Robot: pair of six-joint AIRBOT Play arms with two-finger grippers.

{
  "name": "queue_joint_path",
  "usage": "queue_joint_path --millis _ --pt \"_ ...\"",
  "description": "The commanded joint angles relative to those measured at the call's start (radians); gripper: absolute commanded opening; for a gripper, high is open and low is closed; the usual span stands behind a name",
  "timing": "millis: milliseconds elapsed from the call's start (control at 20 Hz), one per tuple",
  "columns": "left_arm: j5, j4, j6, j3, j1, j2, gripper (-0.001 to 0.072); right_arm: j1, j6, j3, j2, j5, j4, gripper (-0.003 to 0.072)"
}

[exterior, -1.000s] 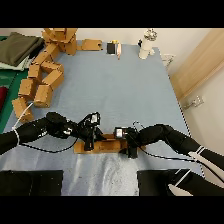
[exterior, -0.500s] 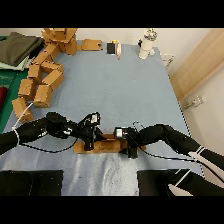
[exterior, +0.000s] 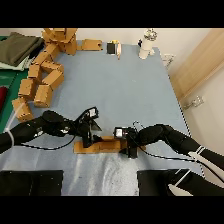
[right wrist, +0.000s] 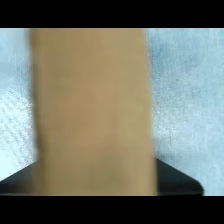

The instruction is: Fold the box.

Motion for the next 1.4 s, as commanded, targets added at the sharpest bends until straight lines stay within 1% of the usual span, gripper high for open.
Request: queue_joint_path --millis 0,50,100,150,200,250,300,350,400,450,500,550,600,700,750,900,1000,1100,1350 --pt "-0.011 0.297 -0.361 0.001 0.069 0.11 0.0514 0.001 -0.001 0.0 0.0 0.0 0.0 0.0507" --pt "-0.047 0.406 -0.497 0.001 0.09 0.151 0.0513 0.001 -0.001 0.0 0.0 0.0 0.0 0.0507" --pt "-0.098 0.488 -0.616 0.001 0.102 0.188 0.0512 0.001 -0.001 0.0 0.0 0.0 0.0 0.0507" --pt "-0.169 0.533 -0.729 0.001 0.105 0.224 0.0511 0.001 -0.001 0.0 0.0 0.0 0.0 0.0506" --pt "-0.257 0.547 -0.832 0.001 0.101 0.255 0.0507 0.001 -0.001 0.0 0.0 0.0 0.0 0.0507" --pt "-0.356 0.545 -0.929 0.001 0.094 0.277 0.0311 0.001 -0.001 0.0 0.0 0.0 0.0 0.0507" --pt "-0.451 0.545 -0.988 0.001 0.083 0.29 0.0015 0.001 -0.001 0.0 0.0 0.0 0.0 0.0506" --pt "-0.527 0.544 -1.062 0.0 0.062 0.292 0.0013 0.001 -0.001 0.0 0.0 0.0 0.0 0.0506" --pt "-0.563 0.544 -1.191 0.0 0.035 0.289 0.0013 0.001 -0.001 0.0 0.0 0.0 0.0 0.0507" --pt "-0.57 0.534 -1.318 0.0 -0.003 0.286 0.0013 0.001 -0.001 0.0 0.0 0.0 0.0 0.0507" --pt "-0.545 0.497 -1.376 0.0 -0.047 0.283 0.0013 0.001 -0.001 0.0 0.0 0.0 -0.001 0.0506" --pt "-0.478 0.43 -1.394 0.0 -0.099 0.28 0.0013 0.001 -0.001 0.0 0.0 0.0 0.0 0.0507" --pt "-0.385 0.364 -1.394 0.0 -0.144 0.279 0.0013 0.001 -0.001 0.0 0.0 0.0 -0.001 0.0507" --pt "-0.161 0.241 -1.402 0.0 -0.211 0.275 0.0013 0.001 -0.001 0.0 0.0 0.0 -0.001 0.0507" --pt "-0.068 0.197 -1.412 0.0 -0.226 0.266 0.0013 0.001 -0.001 0.0 0.0 0.0 -0.001 0.0507" --pt "0.118 0.091 -1.411 0.0 -0.229 0.214 0.0013 0.001 -0.001 0.0 0.0 0.0 -0.001 0.0506" --pt "0.201 0.005 -1.391 0.0 -0.229 0.178 0.0013 0.001 -0.001 0.0 0.0 0.0 -0.001 0.0507" --pt "0.24 -0.071 -1.349 0.0 -0.229 0.151 0.0013 0.001 -0.001 0.0 0.0 0.0 -0.001 0.0506" --pt "0.317 -0.084 -1.347 0.0 -0.229 0.075 0.0012 0.001 -0.001 0.0 0.0 0.0 -0.001 0.0506"
